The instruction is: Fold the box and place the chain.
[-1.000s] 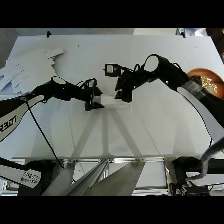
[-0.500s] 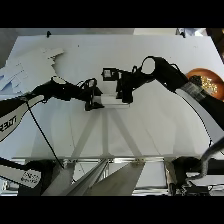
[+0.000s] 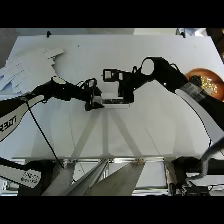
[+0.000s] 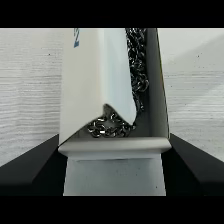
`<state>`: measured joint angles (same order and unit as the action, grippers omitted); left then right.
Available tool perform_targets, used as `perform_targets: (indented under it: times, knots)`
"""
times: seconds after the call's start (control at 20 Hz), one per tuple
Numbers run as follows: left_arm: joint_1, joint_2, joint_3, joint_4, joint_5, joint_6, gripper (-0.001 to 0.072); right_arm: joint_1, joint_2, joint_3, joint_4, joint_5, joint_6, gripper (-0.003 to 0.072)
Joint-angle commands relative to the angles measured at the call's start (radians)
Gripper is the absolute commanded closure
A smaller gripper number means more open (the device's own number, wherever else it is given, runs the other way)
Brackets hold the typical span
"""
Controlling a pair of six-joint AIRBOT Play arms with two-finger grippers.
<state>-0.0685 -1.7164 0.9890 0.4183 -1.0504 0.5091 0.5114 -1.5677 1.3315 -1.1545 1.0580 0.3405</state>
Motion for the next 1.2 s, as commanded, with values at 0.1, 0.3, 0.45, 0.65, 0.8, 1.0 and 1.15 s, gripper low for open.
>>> perform_targets:
  times: [0.1, 0.3, 0.45, 0.65, 0.8, 1.0, 1.15]
  knots:
    - [0.000, 0.000, 0.000, 0.000, -0.001, -0.001, 0.0334, 0.037, -0.010, -0.005, 0.004, 0.008, 0.003, 0.0558]
    - [0.000, 0.000, 0.000, 0.000, 0.000, -0.001, 0.0334, 0.051, -0.010, -0.005, 0.006, 0.034, 0.004, 0.0486]
    - [0.000, 0.000, 0.000, 0.000, 0.000, -0.001, 0.0334, 0.051, -0.010, -0.005, 0.004, 0.064, 0.026, 0.0456]
    - [0.000, 0.000, 0.000, 0.000, 0.000, -0.001, 0.0334, 0.051, -0.010, -0.005, 0.004, 0.069, 0.029, 0.0449]
    - [0.000, 0.000, 0.000, 0.000, 0.000, -0.001, 0.0334, 0.051, -0.010, -0.005, 0.004, 0.088, 0.030, 0.0449]
    - [0.000, 0.000, 0.000, 0.000, 0.000, -0.001, 0.0334, 0.051, 0.002, -0.004, 0.004, 0.084, 0.031, 0.0417]
    - [0.000, 0.000, 0.000, 0.000, 0.000, -0.001, 0.0334, 0.050, 0.037, -0.004, 0.003, 0.053, 0.082, 0.0366]
